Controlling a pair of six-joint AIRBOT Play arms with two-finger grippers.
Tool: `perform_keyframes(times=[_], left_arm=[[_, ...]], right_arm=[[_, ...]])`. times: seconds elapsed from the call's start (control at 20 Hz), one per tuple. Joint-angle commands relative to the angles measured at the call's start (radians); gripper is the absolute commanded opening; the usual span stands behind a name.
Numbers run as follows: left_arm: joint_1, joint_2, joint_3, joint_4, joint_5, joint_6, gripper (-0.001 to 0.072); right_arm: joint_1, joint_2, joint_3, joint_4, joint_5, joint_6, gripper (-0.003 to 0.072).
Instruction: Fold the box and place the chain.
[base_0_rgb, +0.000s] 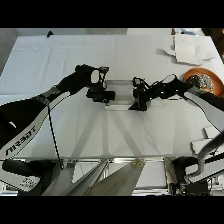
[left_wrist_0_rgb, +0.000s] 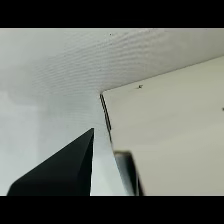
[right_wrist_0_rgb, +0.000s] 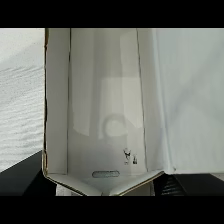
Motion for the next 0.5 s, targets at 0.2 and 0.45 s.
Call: perform_keyframes(times=[0.2, 0.45], left_arm=[[-0.018, -0.013, 0.032, 0.034, -0.042, -0.153, 0.0194], [-0.051, -0.039, 0.034, 0.03, -0.045, -0.155, 0.0122]], right_arm=[[0.0, 0.0, 0.0, 0.0, 0.0, 0.0, 0.0518], [0.0, 0.0, 0.0, 0.0, 0.0, 0.0, 0.0518]])
